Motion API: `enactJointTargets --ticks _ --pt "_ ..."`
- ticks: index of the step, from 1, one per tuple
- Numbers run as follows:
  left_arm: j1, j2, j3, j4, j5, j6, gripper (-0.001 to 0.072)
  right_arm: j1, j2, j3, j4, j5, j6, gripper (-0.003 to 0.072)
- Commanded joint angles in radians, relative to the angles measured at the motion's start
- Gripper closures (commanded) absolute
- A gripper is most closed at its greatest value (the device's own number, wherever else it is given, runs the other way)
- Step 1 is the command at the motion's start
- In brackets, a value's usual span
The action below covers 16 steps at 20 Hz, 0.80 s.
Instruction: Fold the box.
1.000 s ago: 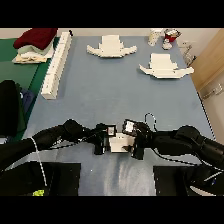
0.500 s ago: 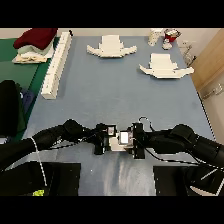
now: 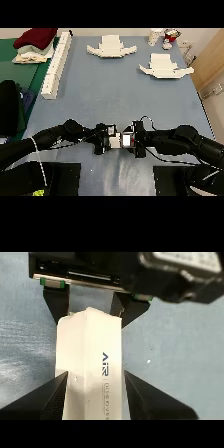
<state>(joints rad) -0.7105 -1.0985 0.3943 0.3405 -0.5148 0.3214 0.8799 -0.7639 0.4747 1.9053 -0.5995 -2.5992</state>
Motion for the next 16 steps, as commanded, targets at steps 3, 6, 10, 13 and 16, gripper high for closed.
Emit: enactJointTargets --ticks 3,6,10,13,16 --pt "0.0 0.001 0.0 0.0 0.0 0.001 0.0267 0.0 0.017 0.001 -0.025 0.042 -0.003 0.0181" --pt "0.0 0.001 0.0 0.0 0.0 0.001 0.0267 -0.001 -0.001 0.0 -0.041 0.069 -0.001 0.0284" --pt "0.0 0.001 0.0 0.0 0.0 0.001 0.0267 -0.001 -0.035 -0.001 -0.013 0.074 -0.002 0.0283" --pt "0.0 0.001 0.0 0.0 0.0 0.001 0.0267 -0.001 -0.035 -0.002 0.003 0.059 -0.002 0.0284" --pt "0.0 0.001 0.0 0.0 0.0 0.001 0.0267 -0.001 -0.035 -0.002 0.028 0.04 -0.002 0.0283"
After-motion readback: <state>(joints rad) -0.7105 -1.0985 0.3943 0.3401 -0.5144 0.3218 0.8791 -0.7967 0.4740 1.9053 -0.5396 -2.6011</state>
